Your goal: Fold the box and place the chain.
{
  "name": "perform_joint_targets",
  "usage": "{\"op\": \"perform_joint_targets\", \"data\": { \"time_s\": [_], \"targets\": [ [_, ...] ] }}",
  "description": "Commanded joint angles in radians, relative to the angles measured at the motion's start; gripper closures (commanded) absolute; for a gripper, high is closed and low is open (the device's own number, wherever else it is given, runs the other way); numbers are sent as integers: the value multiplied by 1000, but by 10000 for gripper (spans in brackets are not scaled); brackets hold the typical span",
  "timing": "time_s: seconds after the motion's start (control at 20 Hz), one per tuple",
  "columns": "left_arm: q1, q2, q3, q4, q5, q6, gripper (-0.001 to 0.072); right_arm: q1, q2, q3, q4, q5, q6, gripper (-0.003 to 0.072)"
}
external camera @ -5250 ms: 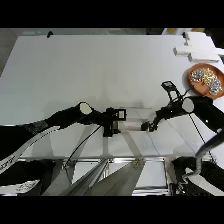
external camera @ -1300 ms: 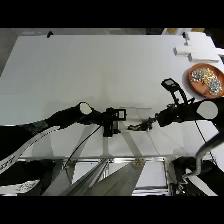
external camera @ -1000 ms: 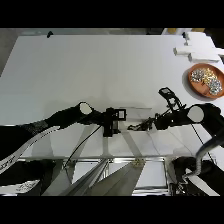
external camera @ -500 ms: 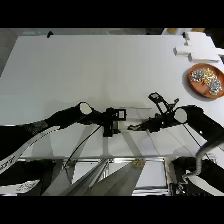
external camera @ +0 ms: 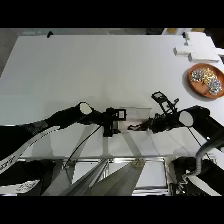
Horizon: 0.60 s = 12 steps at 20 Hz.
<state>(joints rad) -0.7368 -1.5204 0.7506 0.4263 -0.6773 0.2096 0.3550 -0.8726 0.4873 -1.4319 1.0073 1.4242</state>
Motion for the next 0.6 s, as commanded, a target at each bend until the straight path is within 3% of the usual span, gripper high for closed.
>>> {"op": "perform_joint_targets", "data": {
  "time_s": [0.0, 0.15, 0.3, 0.55],
  "targets": [
    [0, 1, 0, 0, 0, 0, 499, 1, 161, 26, -41, 113, 19, 672],
    [0, 1, 0, 0, 0, 0, 499, 1, 266, 100, -1, 196, 18, 672],
    [0, 1, 0, 0, 0, 0, 499, 1, 293, 211, 97, 240, 15, 672],
    [0, 1, 0, 0, 0, 0, 499, 1, 285, 275, 414, 174, -65, 672]
  ]
}}
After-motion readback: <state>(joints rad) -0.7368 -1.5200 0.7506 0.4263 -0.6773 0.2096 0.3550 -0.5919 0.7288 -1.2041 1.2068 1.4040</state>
